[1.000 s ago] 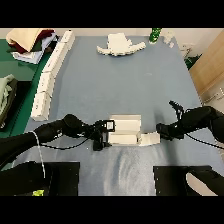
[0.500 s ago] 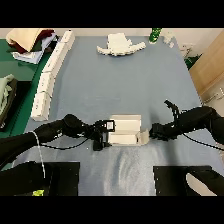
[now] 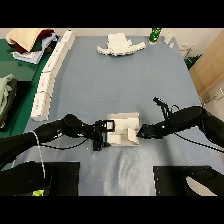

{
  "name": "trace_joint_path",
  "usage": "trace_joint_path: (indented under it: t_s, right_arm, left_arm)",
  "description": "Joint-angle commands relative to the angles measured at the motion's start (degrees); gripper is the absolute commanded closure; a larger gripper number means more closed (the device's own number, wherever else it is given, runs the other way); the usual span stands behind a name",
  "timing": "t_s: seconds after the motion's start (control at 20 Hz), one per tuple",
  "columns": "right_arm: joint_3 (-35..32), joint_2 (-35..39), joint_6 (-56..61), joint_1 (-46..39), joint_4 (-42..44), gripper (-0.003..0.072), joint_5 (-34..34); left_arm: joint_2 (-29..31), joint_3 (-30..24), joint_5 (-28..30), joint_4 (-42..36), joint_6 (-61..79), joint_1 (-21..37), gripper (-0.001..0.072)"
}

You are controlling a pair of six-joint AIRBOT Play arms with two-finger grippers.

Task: Fold the box.

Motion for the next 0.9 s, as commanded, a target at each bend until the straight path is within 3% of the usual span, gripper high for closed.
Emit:
trace_joint_path:
  t_s: [0.0, 0.25, 0.6, 0.85]
  right_arm:
    - [0.5, -0.9, 0.9, 4.8, -0.3, 0.0103, 3.9]
    - [0.5, -0.2, 9.9, 5.5, -10.3, 0.0111, 3.5]
    - [1.6, 2.6, 12.2, 6.6, -10.1, 0.0112, 4.0]
    - [1.7, 2.0, 19.9, 13.9, -12.5, 0.0121, 8.3]
  left_arm:
    - [0.0, 0.0, 0.1, -0.1, 0.0, 0.0, 0.0184]
    - [0.0, 0.0, 0.1, -0.1, 0.0, 0.0, 0.0184]
    - [0.0, 0.0, 0.1, -0.1, 0.0, 0.0, 0.0184]
    - [0.0, 0.0, 0.1, -0.1, 0.0, 0.0, 0.0184]
